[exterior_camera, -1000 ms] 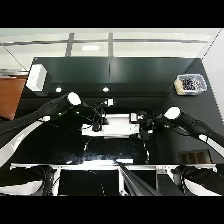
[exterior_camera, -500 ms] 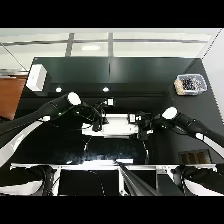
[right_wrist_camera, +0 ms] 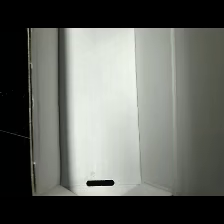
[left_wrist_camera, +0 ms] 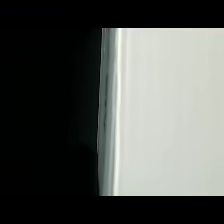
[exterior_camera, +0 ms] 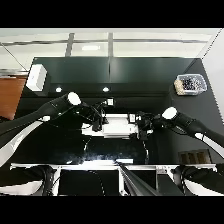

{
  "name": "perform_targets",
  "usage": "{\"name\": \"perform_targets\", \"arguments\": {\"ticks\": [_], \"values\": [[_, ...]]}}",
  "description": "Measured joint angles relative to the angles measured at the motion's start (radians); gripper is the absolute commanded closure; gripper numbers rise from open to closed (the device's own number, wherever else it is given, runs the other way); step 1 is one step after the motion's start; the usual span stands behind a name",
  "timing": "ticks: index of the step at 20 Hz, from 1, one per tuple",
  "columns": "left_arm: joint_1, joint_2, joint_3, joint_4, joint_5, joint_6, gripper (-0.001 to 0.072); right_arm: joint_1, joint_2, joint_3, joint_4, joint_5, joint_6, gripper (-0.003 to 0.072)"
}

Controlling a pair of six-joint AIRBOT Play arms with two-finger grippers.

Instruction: Fold the box and place the chain.

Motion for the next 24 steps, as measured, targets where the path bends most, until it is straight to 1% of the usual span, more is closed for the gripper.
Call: {"name": "perform_targets", "arguments": {"ticks": [3, 4, 5, 6, 7, 8, 9, 11, 15, 16, 17, 19, 21, 22, 24], "values": [[0.000, 0.000, 0.000, 0.000, 0.000, 0.000, 0.0680, 0.000, 0.000, 0.000, 0.000, -0.002, 0.000, 0.0149], [0.000, 0.000, 0.000, 0.000, 0.000, -0.001, 0.0679, 0.000, 0.000, 0.000, 0.000, -0.002, 0.000, 0.0246], [0.000, 0.002, 0.000, 0.001, 0.001, -0.001, 0.0651, 0.000, 0.000, 0.000, 0.000, -0.003, 0.000, 0.0247], [0.000, 0.003, 0.000, 0.002, 0.003, -0.003, 0.0523, 0.000, 0.000, 0.000, 0.000, -0.004, 0.001, 0.0247], [0.000, 0.005, 0.002, 0.005, 0.003, -0.005, 0.0430, 0.000, 0.000, 0.000, 0.000, -0.005, 0.003, 0.0247], [0.000, 0.008, 0.006, 0.012, 0.003, -0.010, 0.0410, 0.000, 0.000, 0.000, 0.000, -0.006, 0.002, 0.0246], [0.000, 0.012, 0.013, 0.027, -0.006, -0.020, 0.0410, 0.000, 0.000, 0.000, 0.000, -0.006, 0.002, 0.0247], [0.000, 0.028, 0.030, 0.080, -0.039, -0.062, 0.0410, 0.000, 0.000, 0.000, 0.000, -0.006, 0.002, 0.0247], [0.000, 0.109, 0.051, 0.283, -0.142, -0.201, 0.0417, 0.000, 0.000, 0.000, 0.000, -0.006, 0.002, 0.0247], [0.000, 0.134, 0.054, 0.335, -0.171, -0.245, 0.0472, 0.000, 0.000, 0.000, 0.000, -0.006, 0.002, 0.0247], [0.000, 0.163, 0.055, 0.388, -0.201, -0.302, 0.0689, 0.000, 0.000, 0.000, 0.000, -0.006, 0.002, 0.0247], [0.000, 0.215, 0.058, 0.468, -0.258, -0.423, 0.0687, 0.000, 0.000, 0.000, -0.001, -0.006, 0.002, 0.0247], [0.000, 0.254, 0.056, 0.491, -0.328, -0.586, 0.0686, 0.000, 0.000, 0.000, -0.002, -0.006, 0.002, 0.0246], [0.000, 0.266, 0.049, 0.466, -0.349, -0.662, 0.0686, 0.000, 0.000, 0.000, -0.002, -0.006, 0.002, 0.0247], [-0.009, 0.281, 0.013, 0.346, -0.380, -0.757, 0.0685, 0.000, 0.000, 0.000, -0.002, -0.006, 0.002, 0.0246]]}}
